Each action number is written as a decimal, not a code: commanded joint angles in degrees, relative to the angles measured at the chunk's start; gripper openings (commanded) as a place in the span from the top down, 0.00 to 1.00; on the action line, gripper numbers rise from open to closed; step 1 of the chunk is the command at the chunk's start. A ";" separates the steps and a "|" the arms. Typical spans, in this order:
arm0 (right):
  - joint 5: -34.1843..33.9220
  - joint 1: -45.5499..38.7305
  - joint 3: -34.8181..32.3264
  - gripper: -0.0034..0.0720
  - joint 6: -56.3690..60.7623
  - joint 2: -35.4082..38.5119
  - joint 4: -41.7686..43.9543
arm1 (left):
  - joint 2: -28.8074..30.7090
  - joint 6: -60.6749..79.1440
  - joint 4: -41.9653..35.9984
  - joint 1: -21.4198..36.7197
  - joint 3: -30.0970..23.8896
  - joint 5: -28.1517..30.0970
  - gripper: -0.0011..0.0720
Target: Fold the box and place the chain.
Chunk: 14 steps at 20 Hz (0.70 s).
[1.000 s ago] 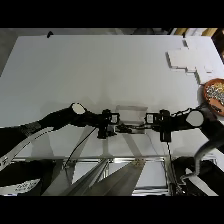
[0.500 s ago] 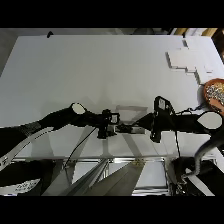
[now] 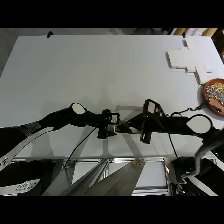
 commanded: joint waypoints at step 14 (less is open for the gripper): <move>14.71 -18.16 7.76 0.63 -8.26 0.55 -31.50 | 0.04 0.00 0.00 0.02 0.02 0.02 0.56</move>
